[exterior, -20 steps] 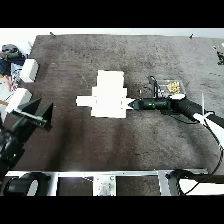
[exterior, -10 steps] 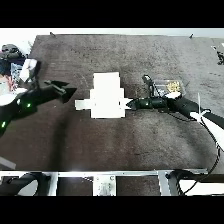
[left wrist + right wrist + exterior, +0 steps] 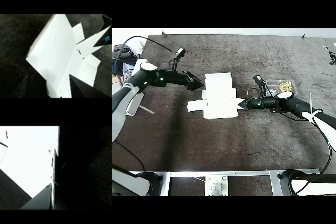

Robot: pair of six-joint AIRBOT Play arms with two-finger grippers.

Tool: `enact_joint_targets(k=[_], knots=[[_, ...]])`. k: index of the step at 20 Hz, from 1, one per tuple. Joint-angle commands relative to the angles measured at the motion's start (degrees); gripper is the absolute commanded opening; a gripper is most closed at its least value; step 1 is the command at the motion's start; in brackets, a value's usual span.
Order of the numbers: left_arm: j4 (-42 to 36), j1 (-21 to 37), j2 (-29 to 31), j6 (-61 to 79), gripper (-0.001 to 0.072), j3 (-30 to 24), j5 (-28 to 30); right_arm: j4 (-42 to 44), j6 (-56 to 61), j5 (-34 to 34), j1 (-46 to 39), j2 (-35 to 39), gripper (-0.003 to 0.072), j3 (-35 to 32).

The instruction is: Fold the box and place the chain.

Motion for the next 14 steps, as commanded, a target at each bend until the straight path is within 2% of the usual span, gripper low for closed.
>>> enact_joint_targets(k=[1, 6, 12, 14], knots=[[4.2, -0.7, -6.8, -4.7, 0.0569, 9.0, -5.2, 0.0, 0.0, 0.0, 0.1, 0.0, 0.0008, 0.0], [4.1, -2.0, -12.6, -6.5, 0.0568, 13.7, -8.8, 0.0, 0.0, 0.0, 0.2, 0.0, 0.0008, 0.0], [3.4, -2.7, -15.9, -7.5, 0.0566, 14.1, -13.9, 0.0, -0.5, -0.5, 0.2, 0.0, 0.0008, 0.0], [2.0, -2.7, -16.5, -7.4, 0.0533, 14.1, -15.1, 0.0, -0.5, -0.6, 0.2, 0.0, 0.0008, 0.0]])
